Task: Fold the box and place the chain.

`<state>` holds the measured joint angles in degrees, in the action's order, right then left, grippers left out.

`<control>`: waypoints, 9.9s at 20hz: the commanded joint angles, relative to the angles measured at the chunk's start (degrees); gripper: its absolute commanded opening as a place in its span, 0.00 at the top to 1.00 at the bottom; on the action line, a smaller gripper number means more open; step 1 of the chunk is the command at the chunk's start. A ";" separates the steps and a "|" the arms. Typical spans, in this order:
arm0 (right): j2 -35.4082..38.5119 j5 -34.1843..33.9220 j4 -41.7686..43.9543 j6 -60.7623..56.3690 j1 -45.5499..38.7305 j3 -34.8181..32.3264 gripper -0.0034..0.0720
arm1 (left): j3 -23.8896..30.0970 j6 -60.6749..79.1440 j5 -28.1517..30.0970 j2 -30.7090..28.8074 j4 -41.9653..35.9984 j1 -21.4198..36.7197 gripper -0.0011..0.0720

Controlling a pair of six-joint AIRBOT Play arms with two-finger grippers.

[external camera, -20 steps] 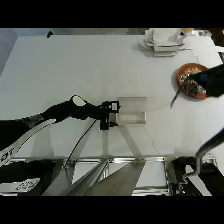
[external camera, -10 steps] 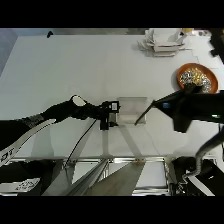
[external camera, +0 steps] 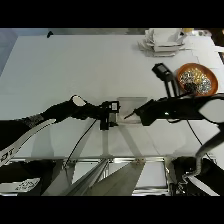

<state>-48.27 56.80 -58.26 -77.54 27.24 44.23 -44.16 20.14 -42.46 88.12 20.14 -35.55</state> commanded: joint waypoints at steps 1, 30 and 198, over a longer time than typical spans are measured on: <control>-6.01 -3.87 0.00 1.66 0.31 -2.93 0.93 | 0.00 0.02 0.00 0.00 0.00 -0.02 0.71; -17.44 3.45 -22.62 -1.36 -24.63 7.52 0.65 | 0.00 0.02 -0.02 0.00 0.02 -0.02 0.71; 4.39 12.98 -4.04 6.05 -16.09 4.96 0.93 | 0.00 0.02 0.00 0.00 0.02 -0.02 0.71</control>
<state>-49.74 66.92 -69.41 -74.30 7.92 49.15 -44.18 20.14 -42.48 88.12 20.14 -35.57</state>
